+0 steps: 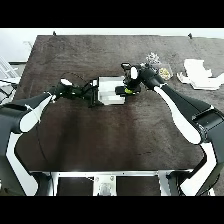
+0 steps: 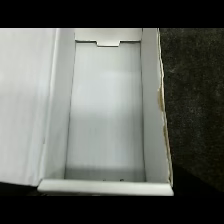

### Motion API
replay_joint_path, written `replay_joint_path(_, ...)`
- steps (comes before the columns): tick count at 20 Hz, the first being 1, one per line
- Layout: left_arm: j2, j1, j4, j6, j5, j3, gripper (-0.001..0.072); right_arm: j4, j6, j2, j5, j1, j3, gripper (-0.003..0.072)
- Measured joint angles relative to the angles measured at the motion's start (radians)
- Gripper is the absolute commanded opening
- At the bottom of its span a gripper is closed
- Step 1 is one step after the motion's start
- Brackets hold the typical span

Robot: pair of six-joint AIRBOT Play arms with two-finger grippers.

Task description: Fold the box and place the chain.

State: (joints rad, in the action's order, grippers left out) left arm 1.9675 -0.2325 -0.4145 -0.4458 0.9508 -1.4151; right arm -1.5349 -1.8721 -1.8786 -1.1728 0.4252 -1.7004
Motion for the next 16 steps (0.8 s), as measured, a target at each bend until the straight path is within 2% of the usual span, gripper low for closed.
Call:
replay_joint_path(5, 0.000, 0.000, 0.000, 0.000, 0.000, 0.000, 0.0290, -0.002, -0.017, 0.000, 0.036, 0.003, 0.000, 0.0290)
replay_joint_path(16, 0.000, 0.000, 0.000, 0.000, 0.000, 0.000, 0.0290, -0.003, -0.130, -0.030, -0.019, 0.008, -0.014, 0.0258)
